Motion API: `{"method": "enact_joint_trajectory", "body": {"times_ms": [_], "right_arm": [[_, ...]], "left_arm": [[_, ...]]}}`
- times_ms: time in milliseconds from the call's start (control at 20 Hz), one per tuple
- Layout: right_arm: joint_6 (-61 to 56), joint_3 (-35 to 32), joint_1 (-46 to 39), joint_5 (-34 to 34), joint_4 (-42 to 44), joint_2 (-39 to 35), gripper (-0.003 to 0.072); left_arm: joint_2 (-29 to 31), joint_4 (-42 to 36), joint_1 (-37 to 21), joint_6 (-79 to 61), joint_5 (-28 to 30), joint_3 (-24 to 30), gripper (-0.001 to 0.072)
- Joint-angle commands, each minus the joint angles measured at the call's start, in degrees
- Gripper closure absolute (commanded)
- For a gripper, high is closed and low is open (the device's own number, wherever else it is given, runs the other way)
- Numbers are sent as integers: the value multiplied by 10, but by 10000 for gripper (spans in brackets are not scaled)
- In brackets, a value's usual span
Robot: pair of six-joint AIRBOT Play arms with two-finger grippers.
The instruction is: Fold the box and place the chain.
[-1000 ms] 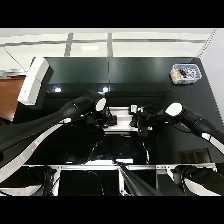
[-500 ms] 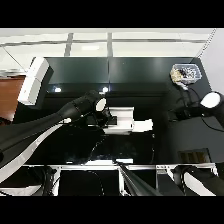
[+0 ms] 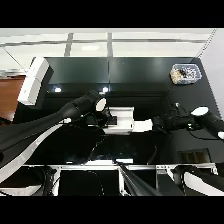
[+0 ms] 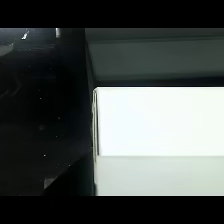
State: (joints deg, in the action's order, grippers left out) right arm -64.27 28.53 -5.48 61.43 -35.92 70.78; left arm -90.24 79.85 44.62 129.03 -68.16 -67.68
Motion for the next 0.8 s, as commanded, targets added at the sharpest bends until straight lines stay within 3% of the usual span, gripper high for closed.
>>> {"method": "enact_joint_trajectory", "body": {"times_ms": [0, 250, 300, 350, 400, 600, 750], "right_arm": [[105, -6, 45, -10, 115, 44, 667], [113, 49, 41, 38, 68, 44, 663], [111, 64, 41, 56, 69, 44, 500], [108, 79, 41, 77, 70, 44, 235], [108, 92, 41, 96, 69, 44, 180], [91, 142, 37, 113, -6, 44, 182], [85, 182, -11, 156, -41, 44, 182]], "left_arm": [[0, 0, 0, 0, 0, 0, 678], [0, 0, 0, 0, 0, 0, 677], [0, 0, 0, 0, 0, 0, 677], [0, 0, 0, 0, 0, 0, 678], [0, 0, 0, 0, 0, 0, 677], [0, 0, 0, 0, 0, 0, 677], [0, 0, 0, 0, 0, 0, 677]]}}
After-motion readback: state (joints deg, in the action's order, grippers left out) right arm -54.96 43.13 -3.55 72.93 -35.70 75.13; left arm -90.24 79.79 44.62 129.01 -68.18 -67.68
